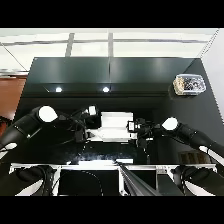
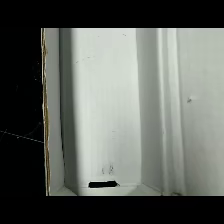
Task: Fold the box and place the chain.
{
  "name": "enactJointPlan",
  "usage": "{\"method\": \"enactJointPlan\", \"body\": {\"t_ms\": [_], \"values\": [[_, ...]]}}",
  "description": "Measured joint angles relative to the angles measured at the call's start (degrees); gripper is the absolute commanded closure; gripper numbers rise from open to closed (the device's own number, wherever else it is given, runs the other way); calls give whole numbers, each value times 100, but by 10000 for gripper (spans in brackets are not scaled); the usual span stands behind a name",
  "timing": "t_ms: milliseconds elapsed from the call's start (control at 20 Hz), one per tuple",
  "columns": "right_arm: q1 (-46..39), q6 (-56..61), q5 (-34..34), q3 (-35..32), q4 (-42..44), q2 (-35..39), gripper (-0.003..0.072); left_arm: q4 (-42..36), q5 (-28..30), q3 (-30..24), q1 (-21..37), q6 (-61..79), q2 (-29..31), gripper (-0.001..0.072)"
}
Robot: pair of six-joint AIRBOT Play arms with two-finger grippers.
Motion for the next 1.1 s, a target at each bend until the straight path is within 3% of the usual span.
{"method": "enactJointPlan", "body": {"t_ms": [200, 300, 350, 550, 600, 1100], "values": [[0, 0, 0, 0, 0, 0, 380, 48, 483, -98, -413, 538, -225, 58], [0, 0, 0, -2, 0, 0, 379, -63, 575, -114, -568, 627, -356, 391], [0, 0, 0, -2, 0, 0, 379, -94, 597, -118, -623, 643, -398, 463], [0, 0, 0, -2, 2, 0, 379, -439, 678, -129, -732, 662, -485, 498], [0, 0, 0, -2, 0, 0, 380, -568, 688, -129, -743, 671, -501, 554], [0, 0, -4, -2, 2, 0, 379, -1644, 1043, -131, -949, 673, -916, 546]]}}
